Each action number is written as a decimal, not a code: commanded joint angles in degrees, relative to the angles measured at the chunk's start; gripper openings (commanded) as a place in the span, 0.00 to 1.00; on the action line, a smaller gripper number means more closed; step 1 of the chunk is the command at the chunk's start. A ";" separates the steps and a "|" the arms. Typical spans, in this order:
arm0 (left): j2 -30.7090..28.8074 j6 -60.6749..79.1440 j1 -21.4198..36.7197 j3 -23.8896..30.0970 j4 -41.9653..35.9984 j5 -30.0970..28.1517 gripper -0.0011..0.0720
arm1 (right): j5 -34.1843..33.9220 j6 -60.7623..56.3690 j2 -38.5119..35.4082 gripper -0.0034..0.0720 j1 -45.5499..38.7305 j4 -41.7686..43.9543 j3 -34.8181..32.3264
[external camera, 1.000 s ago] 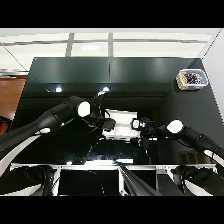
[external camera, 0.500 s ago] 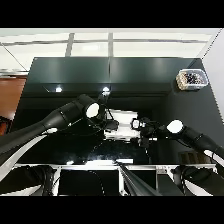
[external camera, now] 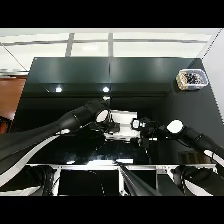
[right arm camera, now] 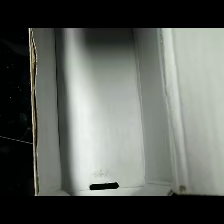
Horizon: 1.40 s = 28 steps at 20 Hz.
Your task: Fold the box and place the chain.
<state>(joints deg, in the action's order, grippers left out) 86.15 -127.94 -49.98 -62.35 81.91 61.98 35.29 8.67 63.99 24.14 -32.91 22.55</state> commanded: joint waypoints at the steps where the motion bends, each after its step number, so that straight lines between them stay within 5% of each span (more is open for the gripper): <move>1: 1.97 -3.28 -0.57 -1.51 1.68 0.04 0.49 | 0.02 -0.02 0.02 0.17 0.02 0.00 -0.02; 5: 1.97 -5.27 -0.52 -2.43 3.13 -0.20 0.49 | 0.02 -0.02 0.02 0.17 0.02 0.00 -0.02; 9: 2.21 -6.21 -0.61 -2.49 2.60 -0.22 0.05 | 0.02 0.00 0.02 0.17 0.02 0.00 -0.02; 13: 2.19 -7.39 -0.63 -2.62 2.49 -0.15 0.06 | 0.02 -0.02 0.02 0.17 0.02 0.00 -0.02; 14: 2.19 -7.39 -0.63 -2.84 1.77 -0.17 0.20 | 0.02 -0.02 0.02 0.17 0.02 0.00 -0.02; 15: 2.21 -7.74 -0.63 -3.21 1.27 -0.09 0.45 | 0.02 0.00 0.02 0.17 0.02 0.00 -0.02; 16: 2.21 -8.04 -0.63 -3.61 1.14 0.15 0.49 | 0.02 -0.02 0.02 0.17 0.02 0.00 0.00; 28: 3.45 -7.93 -0.66 -3.93 3.37 4.63 0.49 | 0.02 -0.02 0.02 0.17 0.02 0.00 -0.02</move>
<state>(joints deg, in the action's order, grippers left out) 89.47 -135.85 -50.61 -66.22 84.60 65.60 35.31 8.71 63.99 24.14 -32.93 22.52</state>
